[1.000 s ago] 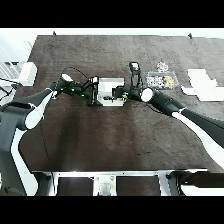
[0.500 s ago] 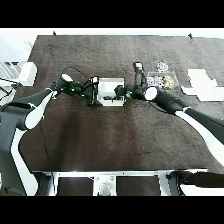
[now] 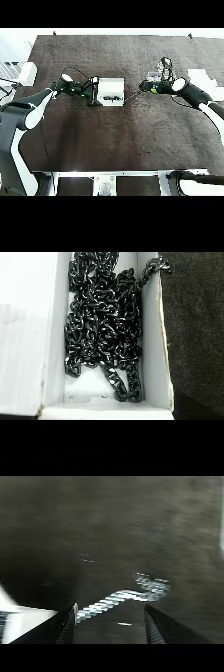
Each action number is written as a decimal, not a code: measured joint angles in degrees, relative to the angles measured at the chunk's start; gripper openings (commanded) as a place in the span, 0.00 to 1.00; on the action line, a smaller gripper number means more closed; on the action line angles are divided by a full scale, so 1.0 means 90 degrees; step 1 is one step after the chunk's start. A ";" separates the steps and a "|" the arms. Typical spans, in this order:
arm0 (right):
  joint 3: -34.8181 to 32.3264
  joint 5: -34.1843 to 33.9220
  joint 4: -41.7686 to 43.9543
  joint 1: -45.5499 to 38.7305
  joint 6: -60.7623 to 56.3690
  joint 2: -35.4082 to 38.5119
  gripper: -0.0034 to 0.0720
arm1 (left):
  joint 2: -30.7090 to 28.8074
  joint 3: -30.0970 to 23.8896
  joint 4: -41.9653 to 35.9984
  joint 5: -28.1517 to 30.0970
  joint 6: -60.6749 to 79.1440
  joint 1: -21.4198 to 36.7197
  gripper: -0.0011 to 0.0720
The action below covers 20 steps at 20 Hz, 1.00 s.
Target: Fold the box and place the chain.
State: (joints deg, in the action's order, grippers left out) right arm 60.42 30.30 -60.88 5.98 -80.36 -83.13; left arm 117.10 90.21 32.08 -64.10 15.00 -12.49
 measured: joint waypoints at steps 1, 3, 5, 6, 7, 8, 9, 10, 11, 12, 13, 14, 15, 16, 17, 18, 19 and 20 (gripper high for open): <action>0.0056 0.0066 -0.0187 -0.0068 0.0002 -0.0121 0.68 | 0.0000 0.0000 -0.0002 0.0000 0.0002 0.0000 0.67; 0.0214 0.0192 -0.0539 -0.0129 0.0007 -0.0362 0.68 | 0.0000 0.0000 -0.0002 0.0000 0.0000 0.0000 0.67; 0.0432 0.0274 -0.0784 -0.0160 0.0066 -0.0585 0.68 | 0.0000 0.0000 0.0000 0.0000 0.0000 0.0000 0.67; 0.0566 0.0328 -0.0865 -0.0160 0.0126 -0.0699 0.68 | 0.0000 0.0000 0.0000 0.0000 0.0000 0.0000 0.67; 0.0695 0.0408 -0.0933 -0.0151 0.0175 -0.0809 0.68 | 0.0000 0.0000 0.0000 0.0000 0.0000 0.0000 0.67; 0.0831 0.0478 -0.1005 -0.0124 0.0211 -0.0928 0.68 | 0.0000 0.0000 0.0000 0.0000 0.0000 0.0000 0.67; 0.0967 0.0585 -0.1081 -0.0097 0.0243 -0.1052 0.68 | 0.0000 0.0000 0.0000 0.0000 0.0000 0.0000 0.67; 0.1093 0.0690 -0.1146 -0.0063 0.0274 -0.1183 0.68 | 0.0000 0.0000 0.0000 0.0000 0.0000 0.0000 0.66; 0.1197 0.0780 -0.1200 -0.0044 0.0282 -0.1292 0.68 | 0.0000 0.0000 0.0000 0.0002 0.0000 0.0000 0.67; 0.1294 0.0848 -0.1277 -0.0017 0.0299 -0.1399 0.68 | 0.0000 0.0000 0.0000 0.0000 0.0002 0.0000 0.67; 0.1370 0.0911 -0.1341 0.0000 0.0306 -0.1494 0.68 | 0.0000 0.0000 0.0000 0.0000 0.0000 0.0000 0.67; 0.1440 0.0959 -0.1411 0.0022 0.0316 -0.1586 0.68 | 0.0000 0.0000 0.0000 0.0000 0.0000 0.0000 0.67; 0.1503 0.1003 -0.1455 0.0034 0.0325 -0.1664 0.68 | 0.0000 0.0000 0.0000 0.0002 0.0002 0.0000 0.67; 0.1571 0.1047 -0.1506 0.0046 0.0325 -0.1751 0.68 | 0.0000 0.0000 -0.0002 0.0000 0.0000 0.0000 0.67; 0.1647 0.1122 -0.1537 0.0056 0.0325 -0.1841 0.68 | 0.0000 0.0000 0.0000 0.0000 0.0000 0.0000 0.67; 0.1722 0.1183 -0.1566 0.0066 0.0328 -0.1914 0.66 | 0.0000 0.0000 -0.0002 0.0000 0.0002 0.0000 0.67; 0.1795 0.1256 -0.1593 0.0078 0.0328 -0.1991 0.52 | 0.0000 0.0000 0.0000 0.0002 0.0002 0.0000 0.67; 0.1865 0.1321 -0.1630 0.0090 0.0325 -0.2081 0.45 | 0.0000 0.0000 0.0000 0.0002 0.0002 0.0000 0.67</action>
